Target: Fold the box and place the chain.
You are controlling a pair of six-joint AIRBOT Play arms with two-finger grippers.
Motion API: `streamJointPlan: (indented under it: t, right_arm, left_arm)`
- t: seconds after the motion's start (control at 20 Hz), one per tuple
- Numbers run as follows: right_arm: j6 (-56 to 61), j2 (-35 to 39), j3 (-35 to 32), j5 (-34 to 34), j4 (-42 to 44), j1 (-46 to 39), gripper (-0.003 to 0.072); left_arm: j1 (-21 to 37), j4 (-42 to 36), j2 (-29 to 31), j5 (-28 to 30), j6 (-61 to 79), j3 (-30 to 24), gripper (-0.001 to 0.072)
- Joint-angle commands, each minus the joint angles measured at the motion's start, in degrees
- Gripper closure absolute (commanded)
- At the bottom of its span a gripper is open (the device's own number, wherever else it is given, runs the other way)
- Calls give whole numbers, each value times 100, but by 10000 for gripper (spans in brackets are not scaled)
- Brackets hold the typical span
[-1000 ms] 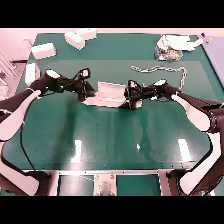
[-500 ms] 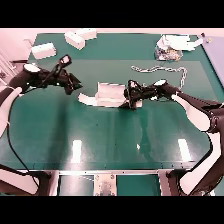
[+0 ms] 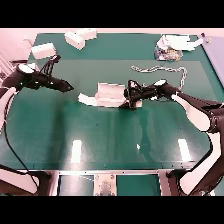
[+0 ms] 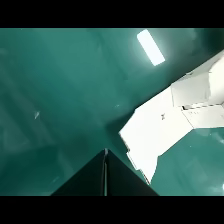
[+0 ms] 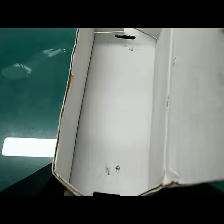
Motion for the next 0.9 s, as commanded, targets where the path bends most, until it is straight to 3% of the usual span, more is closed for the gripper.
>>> streamJointPlan:
  t: [0.0, 0.35, 0.85]
  right_arm:
    - [0, 4, 2, 2, 0, 0, 113]
    - [0, 4, 2, 2, 2, 0, 112]
    - [0, 4, 2, 2, 2, 0, 112]
  left_arm:
    - [13, 463, -2, -13, -905, -2, 691]
    - [-2, 498, -310, 4, -1283, -13, 691]
    - [-649, 90, -883, 186, -1102, -4, 691]
